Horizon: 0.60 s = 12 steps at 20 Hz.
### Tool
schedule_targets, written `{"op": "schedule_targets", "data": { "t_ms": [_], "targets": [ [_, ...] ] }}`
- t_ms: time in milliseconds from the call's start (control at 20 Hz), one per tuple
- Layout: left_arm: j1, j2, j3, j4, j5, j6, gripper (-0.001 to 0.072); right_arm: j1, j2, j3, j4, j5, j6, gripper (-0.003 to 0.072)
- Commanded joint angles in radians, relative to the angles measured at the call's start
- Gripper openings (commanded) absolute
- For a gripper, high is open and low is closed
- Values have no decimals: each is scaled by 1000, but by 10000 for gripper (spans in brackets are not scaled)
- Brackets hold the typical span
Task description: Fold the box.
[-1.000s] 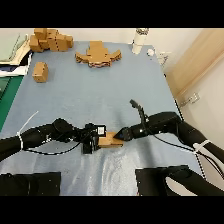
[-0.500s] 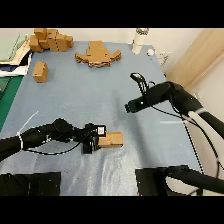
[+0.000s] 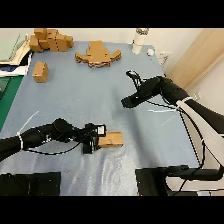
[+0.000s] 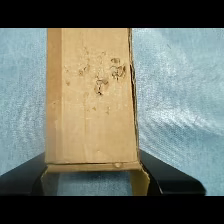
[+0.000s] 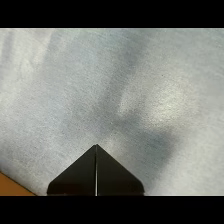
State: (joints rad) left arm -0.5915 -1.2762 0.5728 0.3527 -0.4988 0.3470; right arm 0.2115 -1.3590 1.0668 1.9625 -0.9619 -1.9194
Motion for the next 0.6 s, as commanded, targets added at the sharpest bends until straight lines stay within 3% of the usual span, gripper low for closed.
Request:
{"op": "schedule_targets", "data": {
  "t_ms": [0,150,450,550],
  "targets": [
    [0,0,0,-16,2,-5,528,0,-7,5,1,0,1,4],
    [4,2,0,-16,55,-61,528,0,-7,5,1,0,1,4],
    [83,49,0,-16,274,-135,528,0,-7,5,1,0,1,4],
    [112,53,0,-16,293,-153,528,0,-7,5,1,0,1,4]
  ]
}}
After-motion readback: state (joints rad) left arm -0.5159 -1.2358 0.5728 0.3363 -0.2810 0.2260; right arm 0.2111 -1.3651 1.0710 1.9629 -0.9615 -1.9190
